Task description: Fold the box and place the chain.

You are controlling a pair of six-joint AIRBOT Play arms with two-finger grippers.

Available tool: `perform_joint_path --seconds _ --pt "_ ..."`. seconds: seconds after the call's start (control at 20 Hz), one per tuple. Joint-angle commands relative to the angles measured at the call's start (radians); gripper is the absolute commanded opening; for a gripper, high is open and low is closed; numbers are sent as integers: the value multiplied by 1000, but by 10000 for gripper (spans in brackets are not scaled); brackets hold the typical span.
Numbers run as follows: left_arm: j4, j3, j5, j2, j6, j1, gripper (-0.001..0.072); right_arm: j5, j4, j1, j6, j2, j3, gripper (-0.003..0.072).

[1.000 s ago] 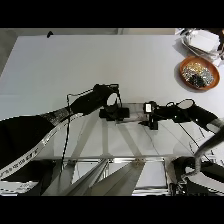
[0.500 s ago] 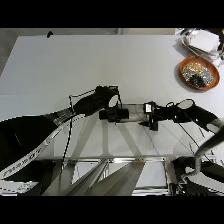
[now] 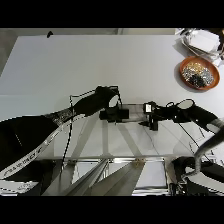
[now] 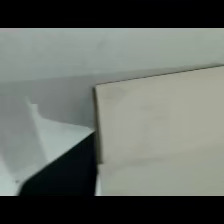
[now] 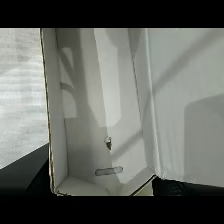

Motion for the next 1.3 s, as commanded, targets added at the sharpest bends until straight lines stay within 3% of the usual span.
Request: perform_joint_path --seconds 0.0,0.15,0.3,0.35,0.5,0.7,0.9,1.05,1.25 --pt "12 0 -15 0 2 0 398 -1 0 -1 0 1 0 457" --pt "10 0 -15 0 2 0 359 -2 0 -1 0 1 0 457" --pt "6 0 -15 0 3 0 7 -1 0 -1 0 1 0 457" --pt "5 0 -16 0 2 0 3 -2 0 -1 0 1 0 457" --pt "-10 0 -15 1 7 0 14 -2 0 -1 0 1 0 457" --pt "-39 0 -19 8 21 -2 177 -1 0 -1 0 1 0 457" --pt "-6 -1 -11 49 59 0 205 -2 0 -1 0 1 0 457" --pt "-3 -3 -25 76 60 4 353 -2 0 -1 0 1 0 457" --pt "-3 -3 -46 120 180 5 354 -1 0 -1 0 1 0 457"
